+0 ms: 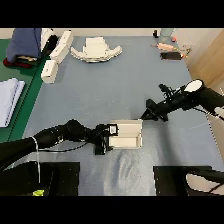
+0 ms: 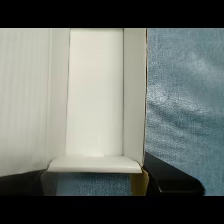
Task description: Fold the box.
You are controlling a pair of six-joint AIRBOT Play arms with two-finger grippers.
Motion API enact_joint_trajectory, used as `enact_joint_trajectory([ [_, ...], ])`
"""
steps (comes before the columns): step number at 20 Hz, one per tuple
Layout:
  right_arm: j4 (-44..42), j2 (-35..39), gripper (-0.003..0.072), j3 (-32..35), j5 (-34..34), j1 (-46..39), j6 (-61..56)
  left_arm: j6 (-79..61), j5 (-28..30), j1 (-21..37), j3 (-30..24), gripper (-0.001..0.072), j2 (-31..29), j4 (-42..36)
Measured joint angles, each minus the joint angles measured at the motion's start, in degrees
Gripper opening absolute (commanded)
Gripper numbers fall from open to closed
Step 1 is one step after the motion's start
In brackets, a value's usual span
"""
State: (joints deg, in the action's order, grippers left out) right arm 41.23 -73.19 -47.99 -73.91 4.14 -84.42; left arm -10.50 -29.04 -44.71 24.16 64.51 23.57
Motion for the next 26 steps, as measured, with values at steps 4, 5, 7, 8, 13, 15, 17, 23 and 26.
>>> enact_joint_trajectory([
  [4, -10.6, -5.9, 0.0002, 0.0, -4.0, 0.4, 11.4, 0.0, 0.0, 0.0, 0.0, 0.0515, 0.0, 0.0],
  [5, -11.6, -6.5, 0.0002, 0.0, -5.5, 1.1, 14.1, 0.0, 0.0, 0.0, 0.0, 0.0515, 0.0, 0.0],
  [7, -12.5, -6.9, 0.0002, 0.0, -8.5, 3.0, 19.0, 0.0, 0.0, 0.0, 0.0, 0.0515, 0.0, 0.0],
  [8, -11.8, -6.6, 0.0002, 0.0, -9.5, 4.1, 20.9, 0.0, 0.0, 0.0, 0.0, 0.0514, 0.0, 0.0],
  [13, -2.8, -2.0, 0.0002, 0.1, -8.5, 12.9, 27.5, 0.0, 0.0, 0.0, 0.0, 0.0515, 0.0, 0.0],
  [15, -0.1, 0.7, 0.0002, 0.1, -6.0, 16.7, 29.3, 0.0, 0.0, 0.0, 0.0, 0.0514, 0.0, 0.0],
  [17, 3.1, 3.4, 0.0002, 0.1, -1.9, 20.4, 30.5, 0.0, 0.0, 0.0, 0.0, 0.0515, 0.0, 0.0],
  [23, 12.6, 11.4, 0.0002, 4.0, 14.0, 31.1, 31.8, 0.0, 0.0, 0.0, 0.0, 0.0515, 0.0, 0.0],
  [26, 16.5, 16.9, 0.0002, 9.7, 22.9, 36.4, 31.9, 0.0, 0.0, 0.0, 0.0, 0.0515, 0.0, 0.0],
])
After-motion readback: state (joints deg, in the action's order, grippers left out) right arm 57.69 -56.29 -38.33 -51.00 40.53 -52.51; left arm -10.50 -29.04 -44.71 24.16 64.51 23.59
